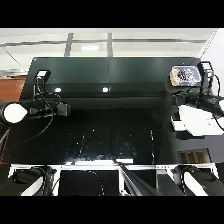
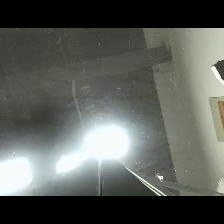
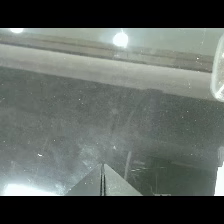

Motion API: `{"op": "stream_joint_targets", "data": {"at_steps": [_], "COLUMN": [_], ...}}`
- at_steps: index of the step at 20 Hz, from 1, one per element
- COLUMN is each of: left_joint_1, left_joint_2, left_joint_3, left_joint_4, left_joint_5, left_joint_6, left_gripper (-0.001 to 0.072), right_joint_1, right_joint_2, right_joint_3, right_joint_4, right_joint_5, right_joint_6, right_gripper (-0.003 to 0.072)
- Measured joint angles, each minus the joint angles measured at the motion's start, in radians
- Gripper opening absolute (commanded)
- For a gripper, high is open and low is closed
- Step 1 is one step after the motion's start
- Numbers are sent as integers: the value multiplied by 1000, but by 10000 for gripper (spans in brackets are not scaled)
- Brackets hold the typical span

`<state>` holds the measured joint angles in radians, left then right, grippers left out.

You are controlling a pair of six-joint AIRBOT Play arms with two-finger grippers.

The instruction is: Fold the box and place the chain.

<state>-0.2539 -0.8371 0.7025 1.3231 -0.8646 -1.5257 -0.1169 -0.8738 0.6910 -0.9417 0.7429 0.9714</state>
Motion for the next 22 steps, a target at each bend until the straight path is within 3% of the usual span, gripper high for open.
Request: {"op": "stream_joint_targets", "data": {"at_steps": [20,21,22], "left_joint_1": [0,0,0], "left_joint_2": [0,-1,-3], "left_joint_3": [0,0,-1], "left_joint_4": [-1,-1,-1], "left_joint_5": [37,46,54], "left_joint_6": [0,0,0], "left_gripper": [29,33,182], "right_joint_1": [0,0,0], "right_joint_2": [0,0,0], "right_joint_3": [0,0,0], "right_joint_4": [3,3,4], "right_joint_5": [-1,-5,-14], "right_joint_6": [0,0,0], "right_gripper": [16,31,348]}}
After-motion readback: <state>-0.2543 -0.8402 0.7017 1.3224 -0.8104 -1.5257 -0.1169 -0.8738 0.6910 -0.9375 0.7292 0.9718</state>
